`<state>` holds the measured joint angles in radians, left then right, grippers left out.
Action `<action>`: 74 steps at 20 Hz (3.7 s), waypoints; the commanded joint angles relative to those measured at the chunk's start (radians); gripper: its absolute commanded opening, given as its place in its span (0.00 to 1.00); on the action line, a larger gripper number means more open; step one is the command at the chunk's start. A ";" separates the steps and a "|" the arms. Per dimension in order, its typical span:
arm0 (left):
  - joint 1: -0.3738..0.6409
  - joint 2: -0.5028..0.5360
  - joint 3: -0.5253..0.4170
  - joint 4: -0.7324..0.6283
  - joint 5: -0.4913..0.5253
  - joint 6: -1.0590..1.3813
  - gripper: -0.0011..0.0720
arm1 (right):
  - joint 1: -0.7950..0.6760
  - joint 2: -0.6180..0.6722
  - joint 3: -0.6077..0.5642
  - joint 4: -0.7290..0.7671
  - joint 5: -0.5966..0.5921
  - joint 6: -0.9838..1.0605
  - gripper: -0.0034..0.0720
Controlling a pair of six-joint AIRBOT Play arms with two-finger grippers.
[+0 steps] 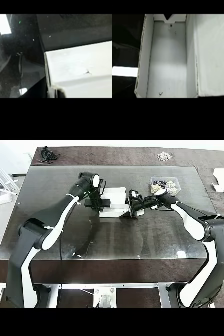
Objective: Fold the box and place the chain.
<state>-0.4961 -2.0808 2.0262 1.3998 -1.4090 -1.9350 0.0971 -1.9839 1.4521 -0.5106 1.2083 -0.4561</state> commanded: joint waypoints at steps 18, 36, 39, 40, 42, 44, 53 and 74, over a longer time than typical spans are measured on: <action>0.011 0.024 0.010 0.004 -0.043 0.026 0.81 | 0.001 0.000 0.000 -0.001 -0.003 0.000 0.81; 0.350 0.277 -0.140 -0.441 -0.103 1.468 1.00 | 0.001 0.000 0.000 -0.001 -0.003 0.000 0.81; 0.354 0.270 -0.267 -0.507 -0.040 1.784 1.00 | 0.001 0.000 0.000 -0.001 -0.003 0.000 0.81; 0.354 0.267 -0.301 -0.544 -0.020 1.807 1.00 | 0.001 0.000 0.000 -0.001 -0.003 0.000 0.81; 0.359 0.246 -0.381 -0.655 0.065 1.983 1.00 | 0.000 0.000 0.000 -0.001 -0.003 0.000 0.81; 0.358 0.222 -0.440 -0.704 0.132 2.125 1.00 | 0.000 0.000 0.000 -0.001 -0.003 0.000 0.81; 0.357 0.113 -0.465 -0.885 0.214 2.314 1.00 | 0.001 0.000 0.000 -0.001 -0.003 0.000 0.81; 0.353 0.096 -0.465 -0.907 0.190 2.309 1.00 | 0.001 0.000 0.000 -0.001 -0.003 0.000 0.81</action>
<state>-0.1417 -1.9846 1.5620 0.4911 -1.2152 0.3893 0.0971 -1.9842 1.4521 -0.5121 1.2053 -0.4564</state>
